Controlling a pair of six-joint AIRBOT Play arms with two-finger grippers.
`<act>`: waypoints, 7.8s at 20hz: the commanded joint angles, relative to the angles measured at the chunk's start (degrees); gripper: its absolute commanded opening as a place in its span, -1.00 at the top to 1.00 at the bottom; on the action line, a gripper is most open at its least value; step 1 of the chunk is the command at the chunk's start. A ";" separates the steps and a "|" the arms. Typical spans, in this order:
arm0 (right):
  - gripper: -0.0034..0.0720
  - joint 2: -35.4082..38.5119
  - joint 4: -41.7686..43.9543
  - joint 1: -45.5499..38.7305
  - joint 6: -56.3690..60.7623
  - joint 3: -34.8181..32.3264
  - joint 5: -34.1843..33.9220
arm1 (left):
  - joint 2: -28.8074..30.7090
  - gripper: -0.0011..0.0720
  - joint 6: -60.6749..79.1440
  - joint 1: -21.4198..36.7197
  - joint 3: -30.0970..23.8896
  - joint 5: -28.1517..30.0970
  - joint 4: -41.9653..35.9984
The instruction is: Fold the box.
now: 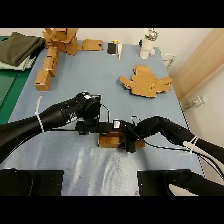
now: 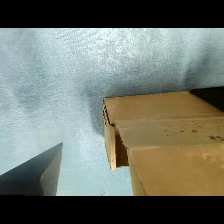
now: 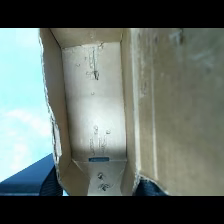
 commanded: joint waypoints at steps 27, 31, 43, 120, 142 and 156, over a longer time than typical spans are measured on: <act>-0.47 -0.04 0.02 0.02 0.02 0.00 0.02 | 5.25 0.94 135.51 30.73 -14.93 13.88 -47.34; -0.47 -0.04 0.02 0.02 0.02 0.00 0.00 | 5.25 -0.52 134.99 27.98 -15.21 6.78 -47.34; -0.47 -0.04 0.00 0.02 0.00 0.00 0.00 | 4.87 -0.95 138.46 26.49 -24.79 14.25 -44.89; -0.47 -0.02 0.46 0.07 0.02 0.00 -0.57 | 1.07 -0.30 137.96 14.16 -26.69 26.36 -47.54; -0.99 25.53 -8.22 -3.61 54.36 0.17 -18.25 | 1.05 -0.30 137.96 14.19 -26.69 26.40 -47.54; -0.99 29.68 0.15 -3.56 76.13 0.17 -16.04 | 2.80 -0.30 136.10 15.08 -26.49 27.89 -46.27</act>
